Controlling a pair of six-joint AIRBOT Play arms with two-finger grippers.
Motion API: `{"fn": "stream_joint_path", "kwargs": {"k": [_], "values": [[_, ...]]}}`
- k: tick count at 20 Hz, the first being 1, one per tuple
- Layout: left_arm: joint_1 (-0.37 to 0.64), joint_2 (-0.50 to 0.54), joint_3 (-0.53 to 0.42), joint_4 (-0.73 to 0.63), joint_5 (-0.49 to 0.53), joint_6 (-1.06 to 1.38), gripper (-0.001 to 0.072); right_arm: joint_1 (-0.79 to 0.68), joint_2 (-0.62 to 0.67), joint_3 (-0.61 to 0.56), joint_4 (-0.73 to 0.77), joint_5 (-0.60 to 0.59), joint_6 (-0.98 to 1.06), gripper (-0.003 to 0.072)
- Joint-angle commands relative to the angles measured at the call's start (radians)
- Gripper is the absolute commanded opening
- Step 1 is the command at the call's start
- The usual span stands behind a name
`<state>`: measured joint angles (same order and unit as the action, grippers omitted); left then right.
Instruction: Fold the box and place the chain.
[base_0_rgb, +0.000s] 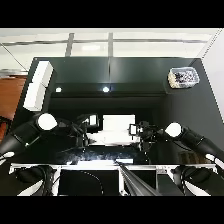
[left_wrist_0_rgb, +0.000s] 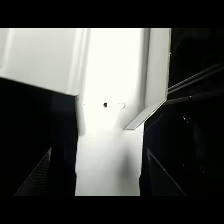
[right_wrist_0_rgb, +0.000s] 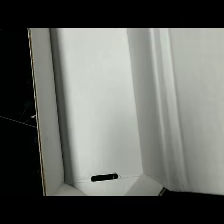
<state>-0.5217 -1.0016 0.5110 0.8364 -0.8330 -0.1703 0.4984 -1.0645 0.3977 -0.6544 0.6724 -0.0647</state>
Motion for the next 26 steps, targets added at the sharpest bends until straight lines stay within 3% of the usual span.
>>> {"fn": "stream_joint_path", "kwargs": {"k": [1, 4, 5, 6, 7, 18, 23, 25, 26], "values": [[-0.082, -0.034, -0.048, -0.095, 0.126, 0.074, 0.0707, 0.000, 0.000, 0.001, 0.000, 0.000, 0.000, 0.0523], [-0.152, -0.078, -0.048, -0.094, 0.138, 0.074, 0.0681, 0.000, 0.000, 0.001, 0.000, 0.000, 0.000, 0.0523], [-0.164, -0.082, -0.048, -0.094, 0.156, 0.072, 0.0601, 0.000, 0.000, 0.001, 0.000, 0.000, 0.000, 0.0523], [-0.165, -0.081, -0.048, -0.094, 0.165, 0.072, 0.0428, 0.000, 0.000, 0.001, 0.000, 0.000, 0.000, 0.0523], [-0.164, -0.081, -0.046, -0.094, 0.172, 0.072, 0.0333, 0.000, 0.000, 0.001, 0.000, 0.000, 0.000, 0.0523], [-0.164, -0.081, -0.046, -0.092, 0.232, 0.072, 0.0337, 0.000, 0.000, 0.001, 0.000, 0.000, 0.000, 0.0523], [-0.164, -0.081, -0.046, -0.076, 0.265, 0.073, 0.0398, 0.000, 0.000, 0.001, 0.000, 0.000, 0.000, 0.0523], [-0.164, -0.081, -0.046, -0.048, 0.265, 0.073, 0.0513, 0.000, 0.000, 0.001, 0.000, 0.000, 0.000, 0.0523], [-0.164, -0.081, -0.046, -0.048, 0.266, 0.073, 0.0513, 0.000, 0.000, 0.001, 0.000, 0.000, 0.000, 0.0523]]}}
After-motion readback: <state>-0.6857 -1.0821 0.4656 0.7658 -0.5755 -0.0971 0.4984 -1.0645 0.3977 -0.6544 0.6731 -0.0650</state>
